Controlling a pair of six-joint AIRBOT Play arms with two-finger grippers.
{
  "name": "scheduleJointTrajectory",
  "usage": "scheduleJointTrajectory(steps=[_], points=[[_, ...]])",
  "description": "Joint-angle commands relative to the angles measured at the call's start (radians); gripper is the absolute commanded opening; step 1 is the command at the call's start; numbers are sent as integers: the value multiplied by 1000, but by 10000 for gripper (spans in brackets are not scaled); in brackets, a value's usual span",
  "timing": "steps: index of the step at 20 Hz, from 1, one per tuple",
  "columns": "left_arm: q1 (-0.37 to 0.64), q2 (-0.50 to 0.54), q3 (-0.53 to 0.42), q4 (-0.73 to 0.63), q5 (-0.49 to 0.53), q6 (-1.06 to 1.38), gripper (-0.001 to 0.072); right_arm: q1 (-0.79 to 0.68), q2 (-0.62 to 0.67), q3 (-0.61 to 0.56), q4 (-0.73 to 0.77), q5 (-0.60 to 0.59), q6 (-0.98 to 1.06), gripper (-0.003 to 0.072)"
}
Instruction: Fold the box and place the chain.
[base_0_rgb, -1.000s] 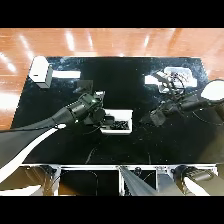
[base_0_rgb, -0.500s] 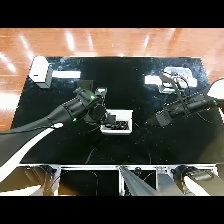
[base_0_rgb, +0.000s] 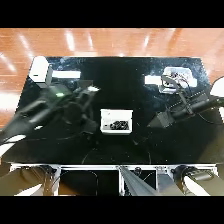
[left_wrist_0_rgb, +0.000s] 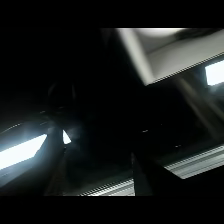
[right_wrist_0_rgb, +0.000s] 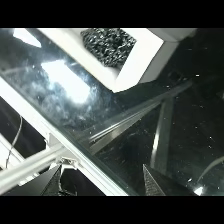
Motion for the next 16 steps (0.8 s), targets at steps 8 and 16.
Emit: scheduleJointTrajectory(steps=[8, 16], points=[[607, 359, -344, -462, -191, 386, 509, 155, -383, 401, -115, -129, 112, 602], [525, 343, -344, -462, -333, 385, 509, 313, -552, 528, -203, -118, -61, 601]])
